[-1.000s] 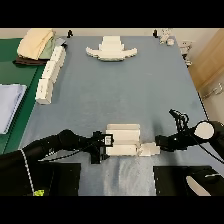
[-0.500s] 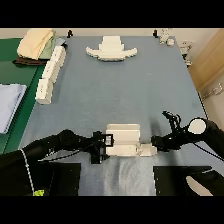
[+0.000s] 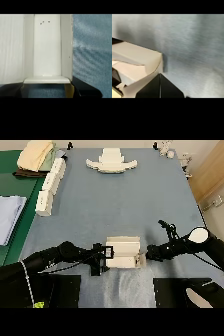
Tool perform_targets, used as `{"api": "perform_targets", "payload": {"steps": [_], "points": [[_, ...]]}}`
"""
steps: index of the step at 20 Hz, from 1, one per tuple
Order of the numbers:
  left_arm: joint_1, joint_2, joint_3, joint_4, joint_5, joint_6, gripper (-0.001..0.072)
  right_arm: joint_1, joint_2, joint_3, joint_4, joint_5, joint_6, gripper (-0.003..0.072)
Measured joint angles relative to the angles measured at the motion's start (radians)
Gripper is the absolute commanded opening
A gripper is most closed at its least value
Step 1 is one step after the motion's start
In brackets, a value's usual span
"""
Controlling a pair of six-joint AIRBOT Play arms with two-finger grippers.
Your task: Fold the box.
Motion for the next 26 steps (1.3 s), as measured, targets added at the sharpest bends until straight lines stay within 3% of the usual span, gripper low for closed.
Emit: {"api": "perform_targets", "payload": {"steps": [1, 2, 3, 6, 7, 12, 18, 26], "points": [[0.0, 0.0, 0.0, 0.0, 0.0, 0.0, 0.0512, 0.0, 0.007, 0.006, 0.01, 0.006, -0.005, 0.0137], [0.0, 0.0, 0.0, 0.0, 0.0, 0.0, 0.0512, 0.0, 0.014, 0.011, 0.019, 0.008, -0.01, 0.0338], [0.0, 0.0, 0.0, 0.0, 0.0, 0.0, 0.0512, 0.0, 0.021, 0.015, 0.027, 0.014, -0.015, 0.0381], [0.0, 0.0, 0.0, 0.0, 0.0, 0.0, 0.0512, 0.0, 0.031, 0.021, 0.037, 0.04, -0.02, 0.0396], [0.0, 0.0, 0.0, 0.0, 0.0, 0.0, 0.0512, 0.0, 0.032, 0.022, 0.037, 0.044, -0.021, 0.0452], [0.0, 0.0, 0.0, 0.0, 0.0, 0.0, 0.0512, 0.041, 0.035, 0.023, 0.009, 0.037, -0.024, 0.0449], [0.0, 0.0, 0.0, 0.0, 0.0, 0.0, 0.0512, 0.206, 0.024, 0.035, -0.041, -0.094, 0.069, 0.0406], [0.0, 0.0, 0.0, 0.0, 0.0, 0.0, 0.0512, 0.517, -0.122, 0.205, -0.383, -0.142, 0.51, 0.0406]]}}
